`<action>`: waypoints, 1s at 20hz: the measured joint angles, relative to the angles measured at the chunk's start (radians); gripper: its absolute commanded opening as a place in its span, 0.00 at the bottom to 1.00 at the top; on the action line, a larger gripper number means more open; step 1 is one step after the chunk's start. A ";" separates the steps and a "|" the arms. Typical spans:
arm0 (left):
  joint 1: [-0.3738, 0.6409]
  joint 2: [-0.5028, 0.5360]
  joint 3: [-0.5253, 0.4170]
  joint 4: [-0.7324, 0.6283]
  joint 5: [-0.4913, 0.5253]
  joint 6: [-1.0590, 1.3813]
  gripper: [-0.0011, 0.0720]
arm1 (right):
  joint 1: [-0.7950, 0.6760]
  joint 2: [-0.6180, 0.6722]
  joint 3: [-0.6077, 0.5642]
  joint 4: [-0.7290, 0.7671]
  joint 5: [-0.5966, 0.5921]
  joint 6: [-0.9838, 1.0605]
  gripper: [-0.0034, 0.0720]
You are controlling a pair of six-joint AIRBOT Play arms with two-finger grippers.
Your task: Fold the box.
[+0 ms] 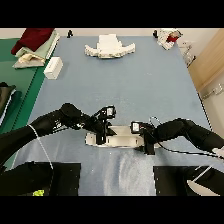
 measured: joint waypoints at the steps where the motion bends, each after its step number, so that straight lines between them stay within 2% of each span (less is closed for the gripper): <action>1: 0.000 0.000 0.000 0.000 0.000 0.000 0.04 | 0.000 0.000 0.000 0.000 0.000 0.000 0.96; 10: 0.000 0.000 0.000 0.000 0.000 0.000 0.04 | -0.014 0.076 -0.024 -0.001 -0.013 0.016 0.96; 20: 0.000 0.000 0.000 0.000 0.000 0.000 0.03 | -0.005 0.090 -0.044 0.024 0.028 0.009 0.92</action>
